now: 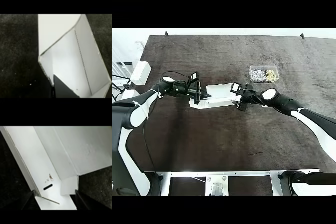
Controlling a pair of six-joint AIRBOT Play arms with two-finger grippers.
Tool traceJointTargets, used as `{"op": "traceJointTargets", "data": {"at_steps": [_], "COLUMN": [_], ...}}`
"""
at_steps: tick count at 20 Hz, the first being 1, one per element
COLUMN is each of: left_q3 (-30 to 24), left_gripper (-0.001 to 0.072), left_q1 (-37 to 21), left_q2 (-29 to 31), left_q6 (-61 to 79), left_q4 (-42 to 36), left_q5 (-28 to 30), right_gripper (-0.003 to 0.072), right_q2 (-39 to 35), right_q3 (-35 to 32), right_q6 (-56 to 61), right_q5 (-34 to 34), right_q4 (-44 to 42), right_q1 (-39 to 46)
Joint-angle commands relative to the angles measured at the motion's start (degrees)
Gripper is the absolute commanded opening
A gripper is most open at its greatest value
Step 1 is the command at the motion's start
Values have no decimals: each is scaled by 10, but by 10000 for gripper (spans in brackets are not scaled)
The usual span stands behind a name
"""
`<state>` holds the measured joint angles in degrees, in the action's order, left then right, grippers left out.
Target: Fold the box and place the chain.
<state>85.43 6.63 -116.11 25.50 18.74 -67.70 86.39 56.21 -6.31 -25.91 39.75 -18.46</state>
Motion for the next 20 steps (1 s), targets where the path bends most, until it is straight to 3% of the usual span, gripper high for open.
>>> {"op": "traceJointTargets", "data": {"at_steps": [1,4,12,20], "left_q3": [0,0,0,0], "left_gripper": [19,19,19,19], "left_q1": [0,0,0,0], "left_q2": [0,0,0,0], "left_q6": [0,0,0,0], "left_q4": [2,4,6,6], "left_q5": [3,3,4,3], "right_gripper": [576,578,599,599], "right_q2": [8,24,108,167], "right_q3": [15,40,136,205], "right_q6": [-68,-104,-87,-87], "right_q5": [-54,-106,-259,-308], "right_q4": [-51,-92,-93,-80], "right_q1": [19,44,89,106]}}
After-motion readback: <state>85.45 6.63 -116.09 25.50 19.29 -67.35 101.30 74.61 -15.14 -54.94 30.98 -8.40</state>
